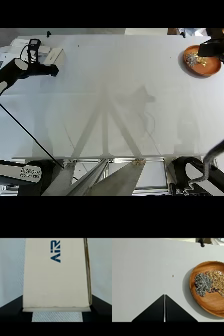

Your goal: Fold the box and place the chain.

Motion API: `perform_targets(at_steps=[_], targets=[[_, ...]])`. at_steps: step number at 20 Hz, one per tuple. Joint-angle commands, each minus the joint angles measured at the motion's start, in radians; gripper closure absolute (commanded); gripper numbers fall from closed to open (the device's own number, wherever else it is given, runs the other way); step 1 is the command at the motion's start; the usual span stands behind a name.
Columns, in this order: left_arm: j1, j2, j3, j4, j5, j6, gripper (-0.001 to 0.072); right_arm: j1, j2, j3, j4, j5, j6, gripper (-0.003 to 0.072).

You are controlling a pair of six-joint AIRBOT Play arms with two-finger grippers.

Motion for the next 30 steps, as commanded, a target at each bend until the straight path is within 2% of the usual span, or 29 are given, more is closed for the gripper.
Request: perform_targets(at_steps=[1,4,12,13,14,15,20,25,30], targets=[[0.002,-0.040,-0.014,0.001,0.005,-0.004,0.0288,-0.001,0.000,0.001,0.000,-0.001,0.000,0.0670],[0.001,-0.075,-0.014,-0.010,0.001,-0.012,0.0288,-0.001,0.000,0.001,0.000,-0.001,0.000,0.0670],[0.000,-0.079,-0.014,-0.010,-0.002,-0.011,0.0276,-0.001,0.000,0.001,0.000,-0.002,0.000,0.0670],[0.000,-0.078,-0.014,-0.010,-0.008,-0.011,0.0191,-0.001,0.000,0.001,0.000,-0.002,0.000,0.0670],[0.000,-0.078,-0.014,-0.010,-0.011,-0.011,0.0033,-0.001,0.000,0.001,0.000,-0.002,0.000,0.0670],[0.000,-0.076,-0.014,-0.010,-0.019,-0.011,-0.0003,-0.001,0.000,0.001,0.000,-0.002,0.000,0.0670],[0.001,-0.010,-0.014,-0.001,-0.051,0.016,-0.0005,-0.001,0.000,0.001,0.000,-0.002,0.000,0.0670],[0.001,0.134,-0.014,0.057,-0.051,0.017,-0.0005,-0.001,0.000,0.001,0.000,-0.002,0.000,0.0670],[0.000,0.299,-0.014,0.053,-0.085,0.015,-0.0004,-0.001,0.000,0.001,0.000,-0.002,0.000,0.0670]])
